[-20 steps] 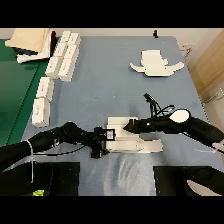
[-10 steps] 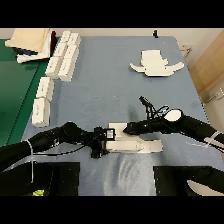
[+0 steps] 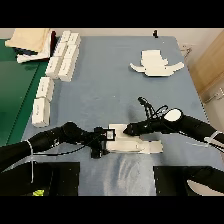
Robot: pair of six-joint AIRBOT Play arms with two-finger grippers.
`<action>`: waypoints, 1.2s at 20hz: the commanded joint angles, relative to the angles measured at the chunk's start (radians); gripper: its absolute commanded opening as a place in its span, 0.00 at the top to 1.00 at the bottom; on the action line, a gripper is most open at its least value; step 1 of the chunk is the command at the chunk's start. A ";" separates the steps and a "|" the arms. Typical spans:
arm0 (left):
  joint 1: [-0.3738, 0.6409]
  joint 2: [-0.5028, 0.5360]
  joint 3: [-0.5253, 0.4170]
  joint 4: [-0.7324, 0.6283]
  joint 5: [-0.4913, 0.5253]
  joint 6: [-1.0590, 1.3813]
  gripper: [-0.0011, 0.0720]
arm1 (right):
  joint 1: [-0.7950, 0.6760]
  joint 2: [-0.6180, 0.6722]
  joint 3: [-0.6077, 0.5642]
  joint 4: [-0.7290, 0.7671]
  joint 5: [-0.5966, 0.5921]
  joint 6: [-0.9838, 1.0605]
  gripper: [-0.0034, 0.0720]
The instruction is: Fold the box.
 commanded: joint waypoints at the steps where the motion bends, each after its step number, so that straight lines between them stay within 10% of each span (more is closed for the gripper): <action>1: 0.000 0.000 0.001 -0.001 0.001 -0.002 0.34 | -0.003 0.023 0.043 -0.001 0.035 -0.028 0.95; 13: 0.000 0.000 0.001 -0.001 0.001 -0.002 0.34 | -0.005 0.521 0.054 -0.423 0.481 -0.022 0.94; 15: 0.000 0.000 0.001 -0.001 0.001 -0.002 0.34 | -0.005 0.569 0.007 -0.528 0.509 -0.038 0.38; 17: 0.000 0.000 0.001 -0.001 0.001 -0.002 0.34 | -0.005 0.586 -0.044 -0.635 0.498 -0.184 0.14; 24: 0.000 0.000 0.001 -0.001 0.001 -0.002 0.34 | 0.001 0.497 -0.142 -0.670 0.214 -0.624 0.13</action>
